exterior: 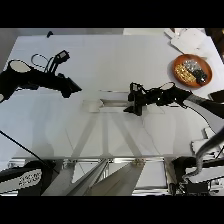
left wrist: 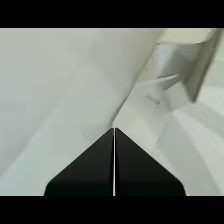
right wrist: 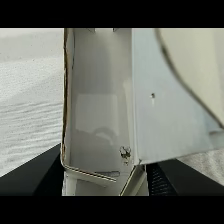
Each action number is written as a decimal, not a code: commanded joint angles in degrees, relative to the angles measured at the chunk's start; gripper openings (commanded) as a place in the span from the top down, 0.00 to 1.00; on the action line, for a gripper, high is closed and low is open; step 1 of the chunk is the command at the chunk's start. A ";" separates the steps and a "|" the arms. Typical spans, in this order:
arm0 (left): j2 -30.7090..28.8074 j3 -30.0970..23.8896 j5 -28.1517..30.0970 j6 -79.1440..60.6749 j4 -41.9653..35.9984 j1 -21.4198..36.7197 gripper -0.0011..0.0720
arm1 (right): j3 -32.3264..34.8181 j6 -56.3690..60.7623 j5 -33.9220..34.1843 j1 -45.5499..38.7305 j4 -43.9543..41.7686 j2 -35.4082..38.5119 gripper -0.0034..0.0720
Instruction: Fold the box and place the chain.
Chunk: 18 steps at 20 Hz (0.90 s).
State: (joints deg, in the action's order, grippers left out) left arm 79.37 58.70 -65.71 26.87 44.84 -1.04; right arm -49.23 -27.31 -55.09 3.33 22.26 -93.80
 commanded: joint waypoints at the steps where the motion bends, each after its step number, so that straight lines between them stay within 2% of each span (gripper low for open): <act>1: 0.61 -0.04 2.49 25.75 12.00 1.55 0.97 | -0.04 0.00 0.00 0.00 -0.02 -0.02 0.41; 11: 12.07 -0.04 2.05 34.71 12.41 -9.84 0.97 | -0.04 0.00 0.00 0.00 -0.02 -0.02 0.41; 14: 12.94 -0.04 2.21 34.67 11.45 -11.21 0.97 | -0.04 0.00 0.00 0.00 -0.02 -0.02 0.41; 18: 12.90 -0.04 0.44 31.78 4.48 -11.19 0.97 | -0.04 0.00 0.00 0.00 -0.02 -0.02 0.41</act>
State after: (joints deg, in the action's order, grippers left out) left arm 91.85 58.67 -63.96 60.58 53.84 -11.77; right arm -49.23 -27.33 -55.09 3.33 22.24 -93.80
